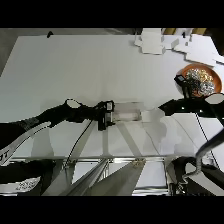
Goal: Fold the box and place the chain.
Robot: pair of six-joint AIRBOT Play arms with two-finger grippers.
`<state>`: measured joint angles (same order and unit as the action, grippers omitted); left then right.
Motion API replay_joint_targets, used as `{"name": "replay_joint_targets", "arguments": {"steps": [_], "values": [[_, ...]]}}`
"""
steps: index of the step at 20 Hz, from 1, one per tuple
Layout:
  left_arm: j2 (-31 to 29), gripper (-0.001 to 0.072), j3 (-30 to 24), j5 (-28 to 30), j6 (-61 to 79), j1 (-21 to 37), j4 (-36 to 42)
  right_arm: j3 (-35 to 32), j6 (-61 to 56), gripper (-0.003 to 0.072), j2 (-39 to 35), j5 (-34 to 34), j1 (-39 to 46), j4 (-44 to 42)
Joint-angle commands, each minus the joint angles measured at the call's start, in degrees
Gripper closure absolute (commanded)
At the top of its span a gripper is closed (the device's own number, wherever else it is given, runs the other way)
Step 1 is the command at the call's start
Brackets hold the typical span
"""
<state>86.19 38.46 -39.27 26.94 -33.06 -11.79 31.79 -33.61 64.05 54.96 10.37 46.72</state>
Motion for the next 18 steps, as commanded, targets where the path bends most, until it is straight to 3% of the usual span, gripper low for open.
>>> {"name": "replay_joint_targets", "arguments": {"steps": [1, 5, 10, 11, 15, 18], "values": [[0.00, 0.0540, 0.00, 0.00, 0.02, 0.00, 0.00, -0.04, -5.60, 0.0667, 5.33, 1.70, -1.64, 0.63], [0.00, 0.0540, 0.00, 0.00, 0.02, 0.00, 0.00, -0.04, -5.57, 0.0667, 10.84, 2.97, -6.08, -3.89], [0.00, 0.0540, 0.00, 0.00, 0.02, 0.00, -0.02, -0.04, -5.29, 0.0664, 10.67, 5.68, -7.32, -8.70], [0.00, 0.0540, 0.00, 0.00, 0.02, 0.00, 0.00, -0.04, -5.09, 0.0642, 9.94, 6.67, -7.32, -9.07], [0.00, 0.0540, 0.00, 0.00, 0.02, 0.00, 0.00, -0.04, -5.51, 0.0402, 5.73, 7.91, -7.32, -12.09], [0.00, 0.0540, 0.00, 0.00, 0.02, 0.00, -0.02, -0.04, -5.57, 0.0389, 4.98, 9.84, -7.34, -13.79]]}}
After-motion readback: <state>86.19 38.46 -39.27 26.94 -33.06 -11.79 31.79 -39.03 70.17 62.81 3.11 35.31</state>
